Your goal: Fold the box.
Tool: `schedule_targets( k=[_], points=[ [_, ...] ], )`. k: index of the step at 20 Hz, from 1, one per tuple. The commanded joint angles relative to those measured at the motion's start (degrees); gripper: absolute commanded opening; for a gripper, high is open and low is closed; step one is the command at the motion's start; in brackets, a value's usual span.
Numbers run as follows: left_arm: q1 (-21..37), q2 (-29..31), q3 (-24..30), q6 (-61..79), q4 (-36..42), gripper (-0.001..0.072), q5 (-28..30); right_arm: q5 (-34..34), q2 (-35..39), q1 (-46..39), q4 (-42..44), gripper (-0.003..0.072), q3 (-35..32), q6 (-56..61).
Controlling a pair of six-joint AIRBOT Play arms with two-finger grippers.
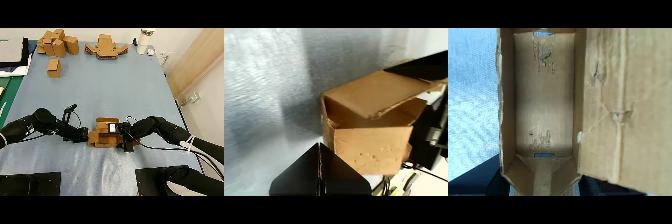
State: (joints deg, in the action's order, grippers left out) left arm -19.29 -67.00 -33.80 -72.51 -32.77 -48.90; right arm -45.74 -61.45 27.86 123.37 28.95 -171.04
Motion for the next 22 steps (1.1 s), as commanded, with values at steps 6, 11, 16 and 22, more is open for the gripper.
schedule_targets(
  k=[6, 11, 16, 22],
  points=[
    [-0.7, 0.0, -1.9, 1.6, 1.9, 0.0012, -1.6, 0.0, 0.0, 0.0, 0.0, 0.0544, 0.0, 0.0],
    [-0.3, 0.0, -1.9, 1.7, 1.4, 0.0356, -2.9, 0.0, 0.0, 0.0, 0.0, 0.0544, 0.0, 0.0],
    [0.8, 0.0, -1.9, 2.2, 1.5, 0.0356, -5.2, 0.0, 0.0, 0.0, 0.0, 0.0544, 0.0, 0.0],
    [0.8, 0.0, -2.3, 2.3, 1.5, 0.0357, -5.9, 0.0, 0.0, 0.0, 0.0, 0.0544, 0.0, 0.0]
  ],
)
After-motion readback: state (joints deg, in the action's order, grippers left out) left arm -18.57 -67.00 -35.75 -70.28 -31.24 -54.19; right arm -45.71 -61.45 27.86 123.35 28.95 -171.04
